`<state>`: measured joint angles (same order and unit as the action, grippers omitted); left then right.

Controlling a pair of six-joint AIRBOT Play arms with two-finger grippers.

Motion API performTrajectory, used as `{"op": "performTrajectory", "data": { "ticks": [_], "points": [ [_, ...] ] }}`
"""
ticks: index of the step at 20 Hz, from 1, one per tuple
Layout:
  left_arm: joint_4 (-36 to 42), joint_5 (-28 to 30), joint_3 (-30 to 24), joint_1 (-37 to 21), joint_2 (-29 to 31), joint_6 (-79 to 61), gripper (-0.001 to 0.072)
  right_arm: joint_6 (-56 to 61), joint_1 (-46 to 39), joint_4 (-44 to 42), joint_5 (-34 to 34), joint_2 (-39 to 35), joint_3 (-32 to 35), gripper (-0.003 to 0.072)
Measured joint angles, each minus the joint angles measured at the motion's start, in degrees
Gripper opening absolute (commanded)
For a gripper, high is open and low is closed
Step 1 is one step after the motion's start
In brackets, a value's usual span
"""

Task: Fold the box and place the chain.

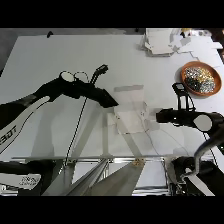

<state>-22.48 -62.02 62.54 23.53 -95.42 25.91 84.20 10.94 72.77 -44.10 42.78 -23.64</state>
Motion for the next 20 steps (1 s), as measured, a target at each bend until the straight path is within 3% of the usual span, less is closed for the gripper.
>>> {"op": "performTrajectory", "data": {
  "ticks": [6, 7, 10, 12, 16, 20],
  "points": [
    [1.29, -4.87, 5.62, 0.59, -7.15, -0.35, 0.0499, 0.00, 0.00, -0.13, 0.00, 0.00, 0.00, 0.0014],
    [0.92, -5.70, 5.88, 0.92, -7.67, -0.74, 0.0453, 0.00, 0.00, -0.13, -0.02, 0.00, 0.00, 0.0014],
    [-0.42, -6.75, 6.38, 1.99, -8.59, -1.88, 0.0140, -0.02, 0.00, -0.15, -0.02, 0.00, 0.00, 0.0015],
    [-1.22, -6.03, 6.51, 2.38, -8.83, -2.99, 0.0028, 0.00, 0.00, -0.11, 0.00, 0.00, 0.00, 0.0015],
    [-1.81, -3.87, 6.62, 2.75, -8.81, -8.22, 0.0004, 0.00, 0.00, -1.07, 0.11, 0.00, 0.00, 0.0021],
    [-2.16, -2.47, 6.64, 2.84, -7.50, -16.20, 0.0002, -0.02, 0.04, -2.97, -0.09, -0.17, -0.07, 0.0297]
  ]
}}
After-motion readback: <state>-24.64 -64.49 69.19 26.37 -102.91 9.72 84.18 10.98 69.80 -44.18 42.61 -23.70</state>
